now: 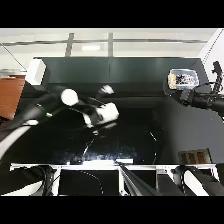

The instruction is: Fold the box and place the chain.

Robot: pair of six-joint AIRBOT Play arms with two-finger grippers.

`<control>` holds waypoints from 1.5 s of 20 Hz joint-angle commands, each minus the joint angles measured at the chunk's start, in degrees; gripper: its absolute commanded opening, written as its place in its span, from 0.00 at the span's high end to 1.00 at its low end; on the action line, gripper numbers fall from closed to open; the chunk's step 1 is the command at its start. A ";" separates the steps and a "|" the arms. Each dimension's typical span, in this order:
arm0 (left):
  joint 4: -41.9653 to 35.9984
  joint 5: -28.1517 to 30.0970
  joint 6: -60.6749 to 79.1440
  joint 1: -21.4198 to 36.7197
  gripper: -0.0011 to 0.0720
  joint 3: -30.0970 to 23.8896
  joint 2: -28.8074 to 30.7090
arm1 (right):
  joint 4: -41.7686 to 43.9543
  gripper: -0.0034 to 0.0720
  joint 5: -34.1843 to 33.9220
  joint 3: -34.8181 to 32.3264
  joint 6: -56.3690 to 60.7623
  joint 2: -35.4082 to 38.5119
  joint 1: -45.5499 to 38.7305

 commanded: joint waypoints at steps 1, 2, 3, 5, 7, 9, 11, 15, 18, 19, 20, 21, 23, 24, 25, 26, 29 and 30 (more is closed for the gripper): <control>5.38 -9.03 -11.10 17.22 0.46 -2.08 5.33 | 0.00 0.91 0.24 0.04 0.00 0.04 -0.02; 5.33 -11.58 -12.37 23.58 0.46 -2.45 5.42 | 0.00 0.91 0.28 0.04 0.00 0.04 -0.02; 5.25 -13.29 -13.60 29.92 0.46 -2.58 5.38 | 0.00 0.91 0.28 0.04 0.00 0.04 -0.02; 4.76 -13.70 -15.23 42.42 0.46 -2.58 5.40 | 0.00 0.91 0.24 0.04 -0.02 0.04 -0.02; 3.34 -11.72 -15.08 51.47 0.45 -2.58 5.22 | 0.00 0.91 0.17 0.04 -0.02 0.04 -0.02; 0.09 -5.79 -14.62 58.31 0.43 -2.56 4.20 | 0.00 0.91 -0.37 0.04 -0.04 0.04 -0.02; -1.64 0.44 -10.97 61.27 0.43 -2.16 2.16 | -0.02 0.91 -0.50 0.04 0.00 0.04 -0.02; -1.31 3.82 -8.28 60.61 0.43 5.20 -7.02 | 0.00 0.91 -0.52 0.04 0.07 0.04 -0.02; -2.16 3.67 -8.02 60.52 0.43 11.58 -12.92 | 0.00 0.91 -0.68 0.04 0.07 0.04 -0.02; -3.56 3.61 -6.38 60.50 0.43 12.98 -14.10 | 0.00 0.91 -0.70 0.04 0.07 0.04 0.00; -4.83 3.65 -4.76 60.28 0.43 13.88 -14.91 | 0.00 0.91 -1.01 0.04 0.11 0.04 -0.02; -5.03 3.87 -3.41 59.91 0.43 14.53 -15.54 | -0.02 0.91 -1.62 0.04 0.22 0.04 0.00; -4.57 5.31 -1.38 58.69 0.34 14.73 -16.28 | 0.00 0.91 -2.45 0.04 0.26 0.04 -0.02; -3.96 6.84 -1.40 58.01 0.20 14.73 -16.61 | 0.00 0.91 -2.45 0.04 0.26 0.04 -0.02; -3.82 8.55 -1.40 57.48 0.19 14.73 -16.83 | 0.00 0.91 -2.36 0.04 0.50 0.04 -0.02; -3.74 10.93 -1.40 56.89 0.17 14.73 -17.03 | 0.00 0.91 -2.14 0.04 0.92 0.04 -0.02; -2.34 13.97 -1.86 55.30 0.01 15.30 -16.20 | 0.00 0.91 -1.75 0.04 0.94 0.04 0.00; -0.09 13.79 -1.88 54.88 0.01 15.56 -15.10 | 0.00 0.91 -1.73 0.04 0.94 0.04 0.00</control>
